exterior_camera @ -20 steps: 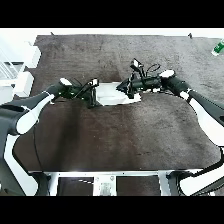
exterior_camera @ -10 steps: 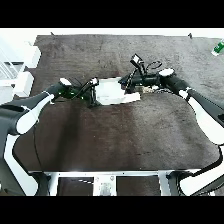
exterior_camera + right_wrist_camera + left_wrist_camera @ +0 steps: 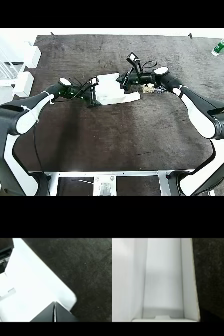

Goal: Fold the box and place the chain.

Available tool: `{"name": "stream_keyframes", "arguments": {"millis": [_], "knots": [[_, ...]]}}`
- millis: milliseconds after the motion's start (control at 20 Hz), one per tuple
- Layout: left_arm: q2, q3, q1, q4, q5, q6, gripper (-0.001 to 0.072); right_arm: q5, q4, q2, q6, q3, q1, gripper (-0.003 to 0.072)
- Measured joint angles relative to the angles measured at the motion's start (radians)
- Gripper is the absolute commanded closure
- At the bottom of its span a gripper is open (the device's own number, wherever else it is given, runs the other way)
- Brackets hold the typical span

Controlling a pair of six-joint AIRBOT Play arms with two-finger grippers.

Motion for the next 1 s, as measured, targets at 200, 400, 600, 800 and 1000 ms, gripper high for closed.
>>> {"name": "stream_keyframes", "arguments": {"millis": [200,400,600,800,1000], "knots": [[0.0,0.0,-0.001,0.0,0.0,0.001,0.0245,0.009,-0.043,-0.044,0.048,0.027,0.002,0.0649],[0.0,0.0,-0.001,0.0,-0.004,0.001,0.0244,0.047,-0.119,-0.067,0.117,0.035,0.002,0.0647],[0.0,-0.001,-0.001,0.003,-0.01,0.002,0.0244,0.11,-0.193,-0.073,0.166,0.039,0.002,0.0636],[0.0,-0.001,-0.001,0.003,-0.01,0.003,0.0244,0.136,-0.219,-0.075,0.182,0.047,0.002,0.0576],[0.0,-0.001,-0.002,0.002,-0.008,0.005,0.0244,0.15,-0.237,-0.074,0.187,0.072,0.001,0.0377]]}}
